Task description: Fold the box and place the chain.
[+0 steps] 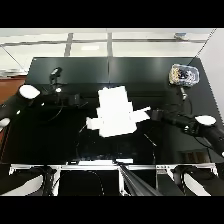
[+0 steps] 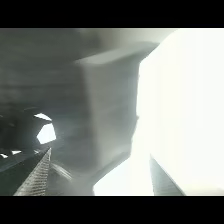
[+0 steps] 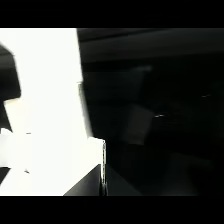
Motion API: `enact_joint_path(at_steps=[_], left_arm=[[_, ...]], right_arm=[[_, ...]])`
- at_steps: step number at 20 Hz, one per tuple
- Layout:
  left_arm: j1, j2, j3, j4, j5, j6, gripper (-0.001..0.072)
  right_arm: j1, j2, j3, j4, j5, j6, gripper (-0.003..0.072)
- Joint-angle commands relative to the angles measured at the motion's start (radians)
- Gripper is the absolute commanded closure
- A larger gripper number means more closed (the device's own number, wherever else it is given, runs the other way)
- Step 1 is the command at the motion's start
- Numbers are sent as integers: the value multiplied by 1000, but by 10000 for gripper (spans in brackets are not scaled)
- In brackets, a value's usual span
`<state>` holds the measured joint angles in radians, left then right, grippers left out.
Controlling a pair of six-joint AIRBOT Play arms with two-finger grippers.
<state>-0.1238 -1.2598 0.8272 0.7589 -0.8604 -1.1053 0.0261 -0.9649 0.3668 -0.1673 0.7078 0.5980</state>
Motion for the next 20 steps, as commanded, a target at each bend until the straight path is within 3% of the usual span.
enact_joint_path(at_steps=[1, 5, 9, 11, 14, 18, 19, 20], left_arm=[[-1, -230, 133, -194, -203, 82, 3], [-1, -358, 189, -209, -294, 80, 3], [-15, -452, 202, -405, -517, 338, 7], [-48, -483, 249, -312, -575, 365, 33], [-75, -511, 328, -121, -625, 367, 214], [-72, -511, 362, -79, -626, 396, 308], [-73, -511, 362, -78, -626, 401, 378], [-73, -511, 362, -77, -626, 415, 588]], right_arm=[[174, 4, -21, 70, -157, -8, 670], [216, 4, -21, 83, -155, -8, 670], [216, 5, -20, 89, -154, -8, 670], [216, 4, -20, 89, -154, -8, 670], [216, 4, -20, 85, -155, -8, 670], [216, 4, -20, 80, -155, -9, 670], [216, 4, -20, 78, -155, -9, 670], [216, 4, -20, 76, -156, -9, 670]])
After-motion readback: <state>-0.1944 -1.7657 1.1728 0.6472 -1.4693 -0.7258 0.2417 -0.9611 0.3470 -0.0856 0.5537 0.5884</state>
